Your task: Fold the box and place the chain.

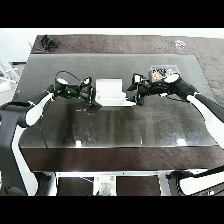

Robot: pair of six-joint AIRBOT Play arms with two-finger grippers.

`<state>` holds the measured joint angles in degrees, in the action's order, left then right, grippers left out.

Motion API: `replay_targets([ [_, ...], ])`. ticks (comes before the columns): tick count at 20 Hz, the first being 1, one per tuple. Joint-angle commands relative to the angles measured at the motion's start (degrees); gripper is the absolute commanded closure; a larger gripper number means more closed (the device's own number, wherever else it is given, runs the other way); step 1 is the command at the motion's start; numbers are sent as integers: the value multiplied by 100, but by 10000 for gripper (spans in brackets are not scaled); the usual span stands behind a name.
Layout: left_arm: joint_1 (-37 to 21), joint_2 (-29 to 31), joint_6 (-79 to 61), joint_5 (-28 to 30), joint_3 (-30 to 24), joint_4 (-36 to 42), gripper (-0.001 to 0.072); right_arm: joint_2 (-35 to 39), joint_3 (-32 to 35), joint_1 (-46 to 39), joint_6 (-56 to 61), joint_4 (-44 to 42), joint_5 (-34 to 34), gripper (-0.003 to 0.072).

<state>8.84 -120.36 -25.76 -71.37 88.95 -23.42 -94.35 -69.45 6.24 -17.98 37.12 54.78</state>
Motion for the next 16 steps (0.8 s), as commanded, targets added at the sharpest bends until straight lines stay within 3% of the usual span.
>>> replay_targets([
  [1, -4, -4, 0, 2, 0, 11, 671, -90, 0, 0, -275, -2, -42, 107],
  [11, -4, -4, 0, 2, 0, 11, 671, -284, -2, 201, -374, -151, -52, 110],
  [13, -4, -4, 0, 2, 0, 11, 671, -306, -2, 306, -374, -160, -35, 299],
  [16, -4, -4, -2, 4, 0, 11, 671, -343, -2, 398, -374, -240, -85, 417],
])
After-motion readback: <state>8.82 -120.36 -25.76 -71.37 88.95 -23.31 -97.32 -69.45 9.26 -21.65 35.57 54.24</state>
